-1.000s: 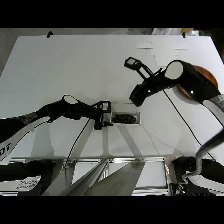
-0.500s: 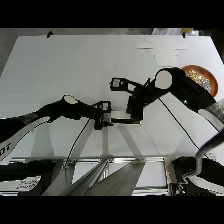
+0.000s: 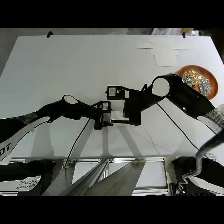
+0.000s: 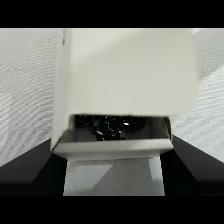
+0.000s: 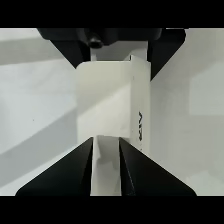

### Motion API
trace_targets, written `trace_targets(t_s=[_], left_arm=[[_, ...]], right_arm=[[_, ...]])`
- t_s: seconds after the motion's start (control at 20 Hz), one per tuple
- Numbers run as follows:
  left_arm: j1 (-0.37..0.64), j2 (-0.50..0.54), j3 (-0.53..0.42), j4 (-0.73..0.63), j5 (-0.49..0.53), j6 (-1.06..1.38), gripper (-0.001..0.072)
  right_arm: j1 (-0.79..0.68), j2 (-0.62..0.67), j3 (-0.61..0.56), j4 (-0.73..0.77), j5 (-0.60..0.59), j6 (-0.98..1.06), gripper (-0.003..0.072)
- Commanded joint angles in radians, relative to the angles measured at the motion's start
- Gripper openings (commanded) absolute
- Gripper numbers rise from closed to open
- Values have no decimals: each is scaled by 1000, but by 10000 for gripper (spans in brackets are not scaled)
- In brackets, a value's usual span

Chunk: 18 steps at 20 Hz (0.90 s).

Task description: Fold the box and place the chain.

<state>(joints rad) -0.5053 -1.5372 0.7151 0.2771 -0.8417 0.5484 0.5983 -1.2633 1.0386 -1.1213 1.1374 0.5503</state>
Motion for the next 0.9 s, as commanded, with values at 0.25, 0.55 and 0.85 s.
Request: trace_targets(t_s=[0.25,0.55,0.85], left_arm=[[1,0,0,1,0,1,30],[1,0,0,0,0,2,30],[1,0,0,0,0,1,30]], right_arm=[[3,0,-35,-7,-52,-10,160],[3,60,-35,8,-5,-66,152],[2,106,-35,4,-222,-116,152]])
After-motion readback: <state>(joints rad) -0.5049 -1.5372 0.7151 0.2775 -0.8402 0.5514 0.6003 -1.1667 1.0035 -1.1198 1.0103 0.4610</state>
